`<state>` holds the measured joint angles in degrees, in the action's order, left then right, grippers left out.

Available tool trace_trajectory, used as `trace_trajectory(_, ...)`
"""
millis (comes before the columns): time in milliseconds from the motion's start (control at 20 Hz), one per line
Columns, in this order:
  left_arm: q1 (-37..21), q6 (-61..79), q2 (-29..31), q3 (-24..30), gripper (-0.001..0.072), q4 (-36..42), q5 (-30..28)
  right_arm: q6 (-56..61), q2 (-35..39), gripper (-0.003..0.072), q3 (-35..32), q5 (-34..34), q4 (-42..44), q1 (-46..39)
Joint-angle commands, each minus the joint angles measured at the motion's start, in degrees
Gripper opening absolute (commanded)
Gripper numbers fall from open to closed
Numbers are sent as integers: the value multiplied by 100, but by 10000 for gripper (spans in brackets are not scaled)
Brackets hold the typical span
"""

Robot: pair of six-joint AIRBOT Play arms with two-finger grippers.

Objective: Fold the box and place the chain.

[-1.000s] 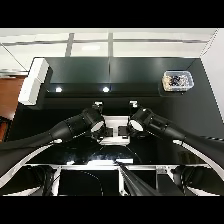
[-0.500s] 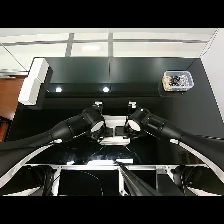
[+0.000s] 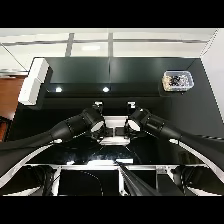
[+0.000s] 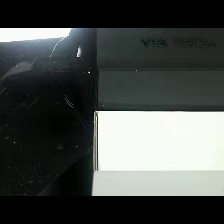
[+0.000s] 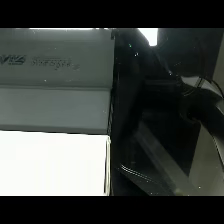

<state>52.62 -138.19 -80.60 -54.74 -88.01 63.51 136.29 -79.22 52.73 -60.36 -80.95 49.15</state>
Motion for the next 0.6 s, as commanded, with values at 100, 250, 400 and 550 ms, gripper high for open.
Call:
trace_trajectory(100, 2, 0, -2, 2, 31, 0, -2, -103, 4, 171, 9, -2, 11, 0)
trace_trajectory(250, 2, 0, -2, 2, 31, 0, -2, -109, 4, 173, 9, -7, 13, 0)
trace_trajectory(400, 2, 0, -2, 2, 31, 0, -2, -157, 4, 16, 9, 0, 13, 0)
trace_trajectory(550, 2, 0, -2, 2, 31, 0, -2, -205, 4, 17, 9, 17, 7, 0)
